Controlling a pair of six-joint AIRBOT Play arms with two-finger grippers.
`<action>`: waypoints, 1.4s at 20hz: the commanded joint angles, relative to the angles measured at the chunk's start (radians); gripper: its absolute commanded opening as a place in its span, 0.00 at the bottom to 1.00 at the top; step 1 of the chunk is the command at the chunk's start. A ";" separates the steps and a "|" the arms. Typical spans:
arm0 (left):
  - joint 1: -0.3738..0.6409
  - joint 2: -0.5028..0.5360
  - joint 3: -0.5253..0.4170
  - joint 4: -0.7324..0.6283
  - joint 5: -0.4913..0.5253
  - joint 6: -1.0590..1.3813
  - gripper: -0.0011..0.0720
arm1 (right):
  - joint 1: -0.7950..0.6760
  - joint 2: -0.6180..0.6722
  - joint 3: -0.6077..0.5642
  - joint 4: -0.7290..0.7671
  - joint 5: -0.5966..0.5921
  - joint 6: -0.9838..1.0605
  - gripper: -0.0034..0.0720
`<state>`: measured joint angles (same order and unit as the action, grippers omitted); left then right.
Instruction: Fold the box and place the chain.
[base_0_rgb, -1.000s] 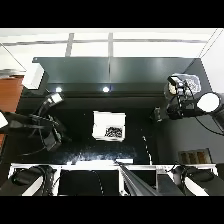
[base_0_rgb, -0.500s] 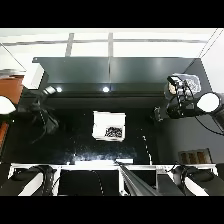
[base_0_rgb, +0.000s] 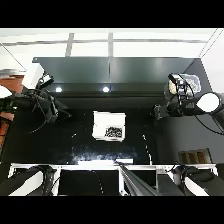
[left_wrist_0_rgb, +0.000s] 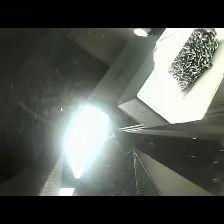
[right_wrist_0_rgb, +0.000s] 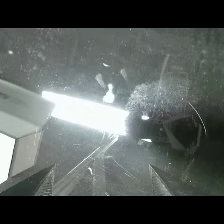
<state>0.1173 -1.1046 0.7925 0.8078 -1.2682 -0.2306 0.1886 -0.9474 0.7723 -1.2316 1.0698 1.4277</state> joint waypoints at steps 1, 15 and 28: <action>-0.060 -0.009 0.002 0.080 0.065 0.047 0.68 | 0.000 -0.001 0.001 0.000 -0.009 0.001 0.98; -0.098 -0.155 -0.031 0.014 -0.061 0.545 0.98 | 0.000 -0.001 0.001 0.000 -0.017 0.008 0.98; -0.270 -0.298 -0.076 -0.190 0.013 0.632 0.98 | 0.000 -0.001 0.001 0.000 -0.020 0.032 0.98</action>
<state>-0.1349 -1.3705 0.7212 0.7094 -1.2663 0.3801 0.1886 -0.9478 0.7723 -1.2324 1.0477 1.4479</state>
